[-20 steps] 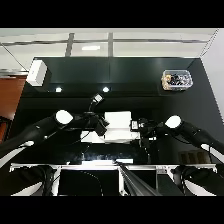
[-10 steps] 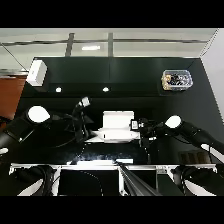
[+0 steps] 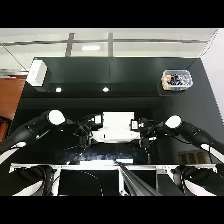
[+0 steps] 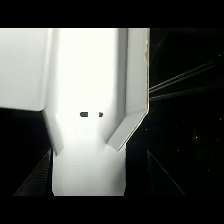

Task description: Fold the box and place the chain.

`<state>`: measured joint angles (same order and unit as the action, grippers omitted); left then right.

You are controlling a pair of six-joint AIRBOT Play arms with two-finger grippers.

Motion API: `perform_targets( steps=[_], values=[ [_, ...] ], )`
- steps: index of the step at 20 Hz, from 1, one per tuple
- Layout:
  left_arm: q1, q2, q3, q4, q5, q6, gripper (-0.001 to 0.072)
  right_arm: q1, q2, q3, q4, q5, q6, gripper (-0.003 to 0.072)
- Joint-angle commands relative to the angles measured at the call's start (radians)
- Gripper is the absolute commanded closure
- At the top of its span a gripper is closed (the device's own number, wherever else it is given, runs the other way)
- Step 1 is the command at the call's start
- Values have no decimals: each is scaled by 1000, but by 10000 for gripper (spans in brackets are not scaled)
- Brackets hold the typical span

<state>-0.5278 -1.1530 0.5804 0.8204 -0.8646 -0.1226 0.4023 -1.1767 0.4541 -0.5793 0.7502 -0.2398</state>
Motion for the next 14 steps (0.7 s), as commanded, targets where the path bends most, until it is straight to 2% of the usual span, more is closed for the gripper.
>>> perform_targets(
  steps=[1,2,3,4,5,7,8,11,14],
  values=[
    [-53,-26,0,-21,84,23,32,0,0,0,0,-1,0,186],
    [-62,-27,0,-21,88,23,39,0,0,0,2,-3,0,186],
    [-65,-26,0,-21,91,20,175,0,0,0,2,-3,0,186],
    [-64,-26,0,-20,91,18,439,0,0,0,2,-3,0,186],
    [-64,-26,0,-18,97,17,501,0,0,0,2,-3,0,186],
    [-64,-26,0,-19,100,10,515,0,0,0,2,-3,0,186],
    [-64,-26,0,-23,97,10,550,0,0,0,2,-3,0,186],
    [-65,-28,0,-68,105,10,551,0,0,0,2,-3,0,186],
    [-65,-57,0,-178,112,11,550,0,0,0,2,-3,0,186]
  ],
)
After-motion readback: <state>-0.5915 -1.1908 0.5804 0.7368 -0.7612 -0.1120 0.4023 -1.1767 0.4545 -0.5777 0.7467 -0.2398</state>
